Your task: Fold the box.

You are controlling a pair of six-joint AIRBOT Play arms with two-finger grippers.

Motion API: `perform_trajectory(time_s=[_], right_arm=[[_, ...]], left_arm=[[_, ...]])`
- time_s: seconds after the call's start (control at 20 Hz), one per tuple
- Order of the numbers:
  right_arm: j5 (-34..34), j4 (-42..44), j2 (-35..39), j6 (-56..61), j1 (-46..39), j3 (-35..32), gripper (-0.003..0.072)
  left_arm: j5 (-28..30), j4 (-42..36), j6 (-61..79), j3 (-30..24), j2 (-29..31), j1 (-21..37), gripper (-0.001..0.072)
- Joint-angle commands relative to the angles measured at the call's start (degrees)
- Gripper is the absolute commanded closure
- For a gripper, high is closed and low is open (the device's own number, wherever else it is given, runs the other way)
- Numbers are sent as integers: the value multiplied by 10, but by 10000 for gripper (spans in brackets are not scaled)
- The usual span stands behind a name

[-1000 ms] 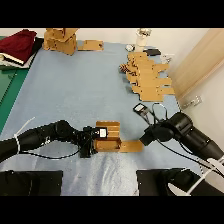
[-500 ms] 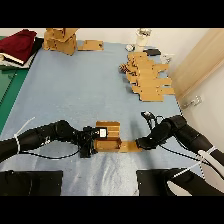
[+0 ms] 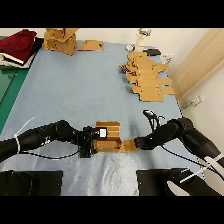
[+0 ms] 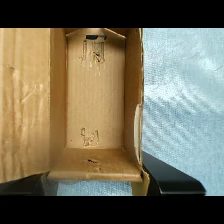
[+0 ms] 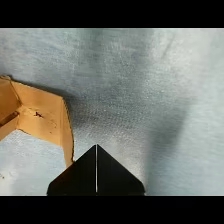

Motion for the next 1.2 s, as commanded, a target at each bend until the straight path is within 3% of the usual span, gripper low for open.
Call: perform_trajectory(time_s=[0.0,0.3,0.55,0.8,0.85,0.95,1.15], right_arm=[[17,15,1,-10,0,-13,682],[89,120,-22,-83,0,-29,682],[96,177,-24,-128,0,-26,682],[82,180,-24,-128,0,-2,681],[80,179,-24,-128,0,5,656],[75,179,-24,-128,0,21,508],[72,183,-24,-128,1,35,503]], left_arm=[[0,0,0,0,0,0,258],[0,0,0,0,0,0,258],[0,0,0,0,0,0,258],[0,0,0,0,0,0,258],[0,0,0,0,0,0,258],[0,0,0,0,0,0,258],[0,0,0,0,0,0,258]])
